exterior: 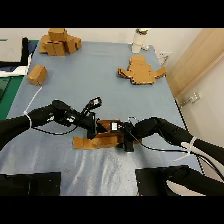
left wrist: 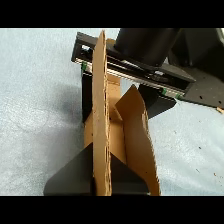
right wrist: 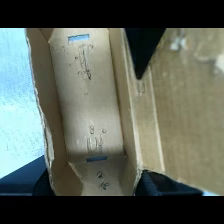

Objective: Fold the box.

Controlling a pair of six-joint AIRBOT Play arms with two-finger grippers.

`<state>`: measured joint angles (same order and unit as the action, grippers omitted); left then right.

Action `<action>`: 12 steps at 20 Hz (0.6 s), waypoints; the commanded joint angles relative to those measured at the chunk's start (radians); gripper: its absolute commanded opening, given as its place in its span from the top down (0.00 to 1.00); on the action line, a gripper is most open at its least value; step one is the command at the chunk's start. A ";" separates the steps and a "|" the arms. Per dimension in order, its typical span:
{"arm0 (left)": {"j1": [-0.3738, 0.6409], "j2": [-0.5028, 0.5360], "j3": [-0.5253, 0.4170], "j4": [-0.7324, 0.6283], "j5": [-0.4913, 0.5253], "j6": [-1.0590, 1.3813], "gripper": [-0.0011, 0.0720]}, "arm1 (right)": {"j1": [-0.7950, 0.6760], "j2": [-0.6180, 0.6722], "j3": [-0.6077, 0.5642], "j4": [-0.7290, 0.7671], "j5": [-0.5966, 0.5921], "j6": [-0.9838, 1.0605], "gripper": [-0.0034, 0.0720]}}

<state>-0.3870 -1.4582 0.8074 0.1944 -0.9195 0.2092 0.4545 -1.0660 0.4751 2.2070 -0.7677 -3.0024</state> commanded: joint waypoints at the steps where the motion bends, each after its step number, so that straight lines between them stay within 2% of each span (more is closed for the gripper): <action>1: 0.000 -0.001 0.000 0.000 0.000 0.000 0.96 | 0.001 0.000 -0.001 0.000 -0.001 0.000 0.20; 12: 0.000 -0.001 0.000 -0.009 -0.001 0.000 0.96 | 0.001 0.000 -0.001 0.000 -0.005 0.000 0.20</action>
<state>-0.3870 -1.4582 0.8074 0.1917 -0.9195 0.2092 0.4545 -1.0660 0.4751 2.2070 -0.7715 -3.0024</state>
